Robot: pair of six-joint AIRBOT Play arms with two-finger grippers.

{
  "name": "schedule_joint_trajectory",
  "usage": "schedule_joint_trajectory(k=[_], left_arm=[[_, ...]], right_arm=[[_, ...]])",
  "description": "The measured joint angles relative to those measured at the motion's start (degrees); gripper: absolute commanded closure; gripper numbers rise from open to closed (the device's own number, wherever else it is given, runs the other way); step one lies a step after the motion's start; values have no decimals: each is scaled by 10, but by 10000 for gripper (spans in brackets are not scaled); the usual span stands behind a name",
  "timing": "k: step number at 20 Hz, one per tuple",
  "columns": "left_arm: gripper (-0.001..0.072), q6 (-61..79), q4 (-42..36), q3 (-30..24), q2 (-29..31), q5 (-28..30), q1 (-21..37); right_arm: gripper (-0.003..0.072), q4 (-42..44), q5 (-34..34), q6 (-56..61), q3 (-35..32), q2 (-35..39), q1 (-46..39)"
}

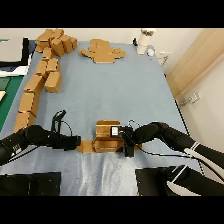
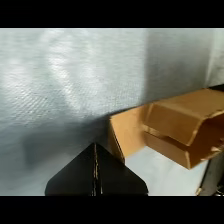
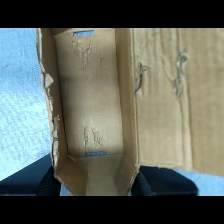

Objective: Fold the box.

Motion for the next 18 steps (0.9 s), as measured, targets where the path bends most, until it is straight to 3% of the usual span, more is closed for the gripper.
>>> schedule_joint_trajectory(k=[5,10,18], left_arm=[[698,19,-43,-2,-8,20,-31],[699,14,-35,-2,-9,12,-37],[699,-30,19,-2,26,-26,17]], right_arm=[[176,0,0,0,0,0,0],[176,0,0,0,0,0,0],[176,0,0,0,0,0,0]])
